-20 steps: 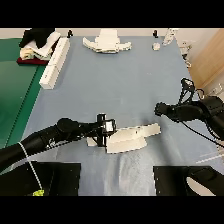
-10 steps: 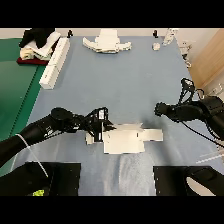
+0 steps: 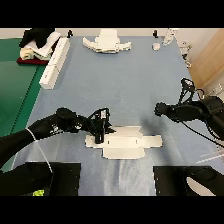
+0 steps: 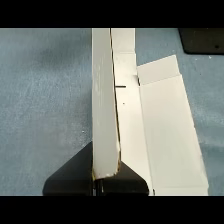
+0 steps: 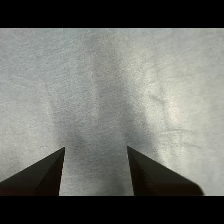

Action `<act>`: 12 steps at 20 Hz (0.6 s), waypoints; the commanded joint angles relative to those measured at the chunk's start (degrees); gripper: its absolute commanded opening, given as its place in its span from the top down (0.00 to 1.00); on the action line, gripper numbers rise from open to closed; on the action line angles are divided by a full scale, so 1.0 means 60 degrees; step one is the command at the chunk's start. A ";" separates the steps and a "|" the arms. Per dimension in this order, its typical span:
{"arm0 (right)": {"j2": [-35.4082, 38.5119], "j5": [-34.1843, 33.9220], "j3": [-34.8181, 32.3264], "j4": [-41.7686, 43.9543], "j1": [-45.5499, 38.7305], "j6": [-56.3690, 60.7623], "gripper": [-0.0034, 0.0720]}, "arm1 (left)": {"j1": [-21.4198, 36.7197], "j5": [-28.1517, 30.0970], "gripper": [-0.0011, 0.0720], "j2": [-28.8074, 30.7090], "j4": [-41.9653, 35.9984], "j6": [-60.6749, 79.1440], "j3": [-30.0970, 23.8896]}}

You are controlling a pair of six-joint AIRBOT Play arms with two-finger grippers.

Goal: Fold the box.

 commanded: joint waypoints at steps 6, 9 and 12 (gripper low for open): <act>0.0000 -0.0007 0.0007 0.0051 0.0011 -0.0004 0.17 | 0.0004 -0.0565 0.97 -0.0124 0.0087 -0.0040 -0.0015; 0.0000 -0.0120 0.0007 0.0481 0.0011 -0.0084 0.18 | 0.0004 -0.0754 0.97 -0.0124 0.0087 -0.0047 -0.0040; 0.0000 -0.0572 0.0007 0.1421 0.0011 -0.0994 0.49 | 0.0004 -0.0892 0.97 -0.0124 0.0084 -0.0044 -0.0036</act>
